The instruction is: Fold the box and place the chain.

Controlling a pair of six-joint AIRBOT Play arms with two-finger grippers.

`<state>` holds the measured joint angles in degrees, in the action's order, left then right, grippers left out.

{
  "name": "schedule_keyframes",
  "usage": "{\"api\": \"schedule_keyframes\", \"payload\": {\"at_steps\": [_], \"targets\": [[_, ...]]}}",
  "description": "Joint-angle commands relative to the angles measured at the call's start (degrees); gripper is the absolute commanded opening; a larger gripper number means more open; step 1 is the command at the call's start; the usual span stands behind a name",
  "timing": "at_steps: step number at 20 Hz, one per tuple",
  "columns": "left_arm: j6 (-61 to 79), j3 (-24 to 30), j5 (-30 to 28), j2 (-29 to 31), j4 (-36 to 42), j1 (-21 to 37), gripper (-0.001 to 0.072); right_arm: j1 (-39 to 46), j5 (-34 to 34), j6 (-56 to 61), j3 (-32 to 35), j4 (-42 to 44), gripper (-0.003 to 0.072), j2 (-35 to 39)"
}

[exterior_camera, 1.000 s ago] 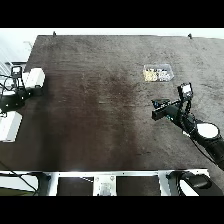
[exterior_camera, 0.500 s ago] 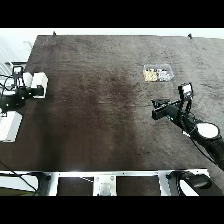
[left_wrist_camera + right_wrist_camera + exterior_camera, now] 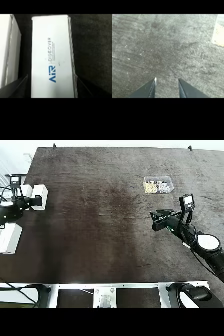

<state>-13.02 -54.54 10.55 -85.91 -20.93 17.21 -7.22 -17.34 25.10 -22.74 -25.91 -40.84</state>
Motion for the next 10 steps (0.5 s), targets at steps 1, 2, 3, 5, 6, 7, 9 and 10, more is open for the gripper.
{"api": "schedule_keyframes", "payload": {"at_steps": [1, 2, 3, 5, 6, 7, 9, 10], "targets": [[-0.02, -0.02, 1.99, 4.09, -0.11, 0.04, 0.072, 0.04, 0.52, -0.02, -0.13, -0.02, 0.0344, 0.04], [0.0, -0.02, 3.85, 5.35, -0.11, 0.02, 0.072, 0.04, 0.92, 0.0, -0.13, 0.0, 0.0343, 0.04], [-0.02, -0.02, 6.38, 6.84, -0.11, 0.04, 0.0664, 0.04, 1.22, 0.0, -0.13, 0.0, 0.0328, 0.04], [0.28, -0.02, 12.07, 9.35, -0.59, 0.02, 0.0098, 0.04, 1.51, 0.0, -0.13, 0.0, 0.014, 0.11], [2.6, 0.0, 15.78, 10.25, -0.92, 0.02, 0.0018, 0.04, 1.51, 0.0, -0.13, 0.02, 0.0025, 0.28], [4.0, 0.28, 18.56, 11.39, -0.79, 0.0, 0.0016, 0.04, 1.51, 0.02, -0.13, 0.02, 0.0011, 0.74], [6.97, 2.69, 17.07, 15.13, 0.5, -1.29, 0.0013, 0.04, 2.93, 0.42, -0.13, 0.02, 0.001, 2.14], [9.33, 5.01, 14.49, 18.29, 3.04, -2.25, 0.0013, 0.04, 4.72, 1.73, -0.11, 0.0, 0.0009, 3.28]]}}
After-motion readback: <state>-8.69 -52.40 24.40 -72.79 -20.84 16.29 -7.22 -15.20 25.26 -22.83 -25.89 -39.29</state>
